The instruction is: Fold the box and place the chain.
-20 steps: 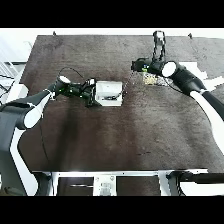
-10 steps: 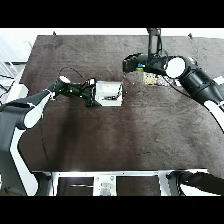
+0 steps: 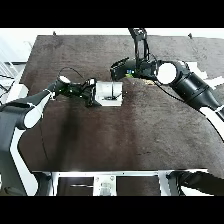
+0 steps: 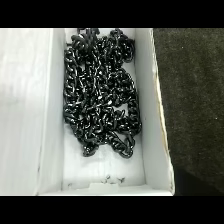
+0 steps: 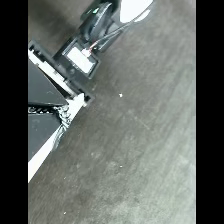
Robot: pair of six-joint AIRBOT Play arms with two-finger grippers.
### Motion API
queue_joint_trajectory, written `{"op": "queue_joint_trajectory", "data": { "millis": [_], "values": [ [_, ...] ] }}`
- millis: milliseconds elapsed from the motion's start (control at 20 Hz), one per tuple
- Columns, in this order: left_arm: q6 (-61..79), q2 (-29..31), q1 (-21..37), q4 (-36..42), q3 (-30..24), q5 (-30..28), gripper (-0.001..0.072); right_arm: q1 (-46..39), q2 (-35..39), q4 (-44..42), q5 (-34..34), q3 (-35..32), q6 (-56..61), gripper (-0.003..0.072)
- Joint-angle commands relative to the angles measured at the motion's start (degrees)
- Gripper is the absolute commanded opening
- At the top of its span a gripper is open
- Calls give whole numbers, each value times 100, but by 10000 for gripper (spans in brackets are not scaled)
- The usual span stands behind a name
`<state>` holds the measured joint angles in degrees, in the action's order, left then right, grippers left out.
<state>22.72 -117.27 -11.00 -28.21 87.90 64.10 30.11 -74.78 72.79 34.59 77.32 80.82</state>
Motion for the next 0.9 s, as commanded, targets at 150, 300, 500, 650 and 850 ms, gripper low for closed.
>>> {"op": "queue_joint_trajectory", "data": {
  "millis": [150,300,500,650,850],
  "values": [
    [0,-4,0,0,0,0,475,-192,42,640,326,7,87,7],
    [2,-4,0,0,0,0,476,-337,90,1075,404,7,446,7],
    [0,-4,0,0,0,0,475,-348,247,1506,566,7,610,6],
    [2,-4,0,0,0,0,475,-348,393,1749,841,7,831,6],
    [2,-4,0,0,0,-2,475,-177,444,1687,859,4,835,7]
  ]
}}
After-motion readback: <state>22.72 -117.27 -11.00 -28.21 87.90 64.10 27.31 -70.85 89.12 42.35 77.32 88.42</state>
